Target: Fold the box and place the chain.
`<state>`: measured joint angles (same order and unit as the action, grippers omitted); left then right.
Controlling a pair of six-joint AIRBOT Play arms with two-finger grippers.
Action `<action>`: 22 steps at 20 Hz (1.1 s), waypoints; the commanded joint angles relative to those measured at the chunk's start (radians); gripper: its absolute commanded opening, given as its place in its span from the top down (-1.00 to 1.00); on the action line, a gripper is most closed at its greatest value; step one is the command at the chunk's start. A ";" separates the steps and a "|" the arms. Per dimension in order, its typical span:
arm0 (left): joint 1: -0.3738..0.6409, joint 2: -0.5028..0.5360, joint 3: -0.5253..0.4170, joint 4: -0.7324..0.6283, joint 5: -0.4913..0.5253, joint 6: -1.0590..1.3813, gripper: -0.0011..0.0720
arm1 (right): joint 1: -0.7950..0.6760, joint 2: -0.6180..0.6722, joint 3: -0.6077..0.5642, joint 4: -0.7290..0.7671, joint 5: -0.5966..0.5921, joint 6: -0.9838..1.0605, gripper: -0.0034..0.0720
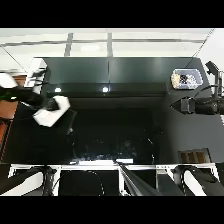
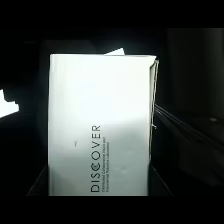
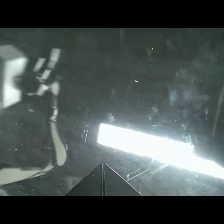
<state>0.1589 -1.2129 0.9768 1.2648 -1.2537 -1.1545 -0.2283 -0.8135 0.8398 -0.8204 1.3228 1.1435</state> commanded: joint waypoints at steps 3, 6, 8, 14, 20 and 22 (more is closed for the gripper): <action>0.367 0.076 -0.002 0.191 -0.137 -0.074 0.18 | 0.000 0.001 0.001 -0.004 -0.001 -0.031 0.89; 0.470 0.094 -0.016 0.190 -0.015 -0.013 0.18 | 0.000 0.000 0.001 -0.004 -0.026 -0.034 0.89; 0.499 0.097 -0.054 0.107 0.076 0.118 0.18 | 0.000 0.000 0.001 -0.004 -0.046 -0.033 0.89; 0.499 0.061 -0.133 0.046 0.317 0.301 0.18 | 0.000 0.000 0.001 -0.004 -0.050 0.013 0.89; 0.499 -0.012 -0.133 -0.060 0.354 0.367 0.18 | 0.000 0.000 0.001 -0.004 -0.063 0.064 0.89; 0.497 -0.031 -0.133 -0.066 0.352 0.366 0.15 | 0.000 0.000 0.001 -0.003 -0.063 0.079 0.89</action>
<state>0.6567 -1.2156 0.8455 1.2316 -0.9245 -0.8104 -0.2283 -0.8135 0.8398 -0.8242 1.2640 1.1919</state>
